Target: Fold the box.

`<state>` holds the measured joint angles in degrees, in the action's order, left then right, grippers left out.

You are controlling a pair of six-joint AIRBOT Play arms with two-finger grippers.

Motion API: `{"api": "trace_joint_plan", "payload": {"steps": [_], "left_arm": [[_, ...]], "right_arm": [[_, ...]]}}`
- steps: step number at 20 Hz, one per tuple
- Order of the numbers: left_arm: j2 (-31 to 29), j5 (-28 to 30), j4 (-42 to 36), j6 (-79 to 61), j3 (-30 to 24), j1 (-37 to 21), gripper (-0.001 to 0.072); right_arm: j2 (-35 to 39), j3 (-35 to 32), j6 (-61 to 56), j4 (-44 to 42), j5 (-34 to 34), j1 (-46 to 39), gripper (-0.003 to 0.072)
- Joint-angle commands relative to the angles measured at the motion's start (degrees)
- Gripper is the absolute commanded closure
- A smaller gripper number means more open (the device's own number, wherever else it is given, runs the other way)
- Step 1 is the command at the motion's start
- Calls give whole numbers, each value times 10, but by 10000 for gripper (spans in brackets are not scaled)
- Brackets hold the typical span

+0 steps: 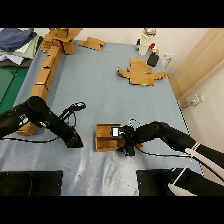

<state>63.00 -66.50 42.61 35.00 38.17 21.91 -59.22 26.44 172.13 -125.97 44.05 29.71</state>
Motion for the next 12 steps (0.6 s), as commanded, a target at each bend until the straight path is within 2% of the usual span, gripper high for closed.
{"api": "trace_joint_plan", "payload": {"steps": [1, 6, 12], "left_arm": [[4, 133, -22, -118, -14, 42, 12], [23, 173, -11, -286, -50, 114, 12], [13, 280, -32, -316, -98, 170, 10]], "right_arm": [[0, 0, 0, 2, 2, 0, 181], [0, 0, 0, 2, 2, 0, 182], [0, 0, 0, 2, 2, 0, 182]]}}
